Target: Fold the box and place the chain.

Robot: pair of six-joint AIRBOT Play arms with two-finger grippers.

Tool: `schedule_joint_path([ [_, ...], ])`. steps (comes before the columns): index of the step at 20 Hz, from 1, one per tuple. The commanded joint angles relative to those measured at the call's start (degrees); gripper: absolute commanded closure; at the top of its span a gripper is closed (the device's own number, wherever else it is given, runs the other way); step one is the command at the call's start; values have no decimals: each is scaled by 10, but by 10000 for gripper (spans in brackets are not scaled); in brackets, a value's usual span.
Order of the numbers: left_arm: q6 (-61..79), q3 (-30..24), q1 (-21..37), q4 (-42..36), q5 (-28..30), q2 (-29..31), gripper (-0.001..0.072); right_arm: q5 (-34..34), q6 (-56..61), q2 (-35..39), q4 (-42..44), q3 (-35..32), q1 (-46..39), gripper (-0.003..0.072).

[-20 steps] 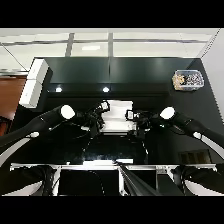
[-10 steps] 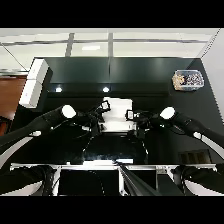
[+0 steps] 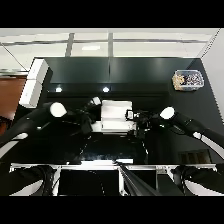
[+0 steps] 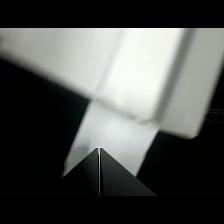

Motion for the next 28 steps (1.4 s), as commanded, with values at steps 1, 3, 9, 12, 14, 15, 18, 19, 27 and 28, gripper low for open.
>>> schedule_joint_path([
  [1, -200, -4, 85, 122, -26, 67, 681, 0, 0, 0, 0, 0, 0, 473],
  [3, -345, -25, 170, 106, -27, 71, 681, -1, 0, 0, 0, 0, 0, 472],
  [9, -366, -107, 289, -147, -114, 36, 679, -1, 0, 0, 0, 0, 0, 473],
  [12, -302, -123, 275, -248, -120, -21, 680, -1, 0, 0, 0, 0, 0, 473],
  [14, -271, -122, 251, -292, -112, -56, 681, -1, 0, 0, 0, 0, 0, 474],
  [15, -257, -122, 240, -309, -109, -70, 681, -1, 0, 0, 0, 0, 0, 474],
  [18, -209, -114, 207, -337, -109, -106, 680, -1, 0, 0, 0, 0, 0, 473],
  [19, -168, -113, 195, -355, -109, -111, 680, -1, 0, 0, 0, 0, 0, 473],
  [27, -117, -60, 179, -365, -124, -117, 439, -1, 0, 0, 0, 0, 0, 474],
  [28, -117, -53, 179, -365, -133, -117, 250, -1, 0, 0, 0, 0, 0, 474],
])
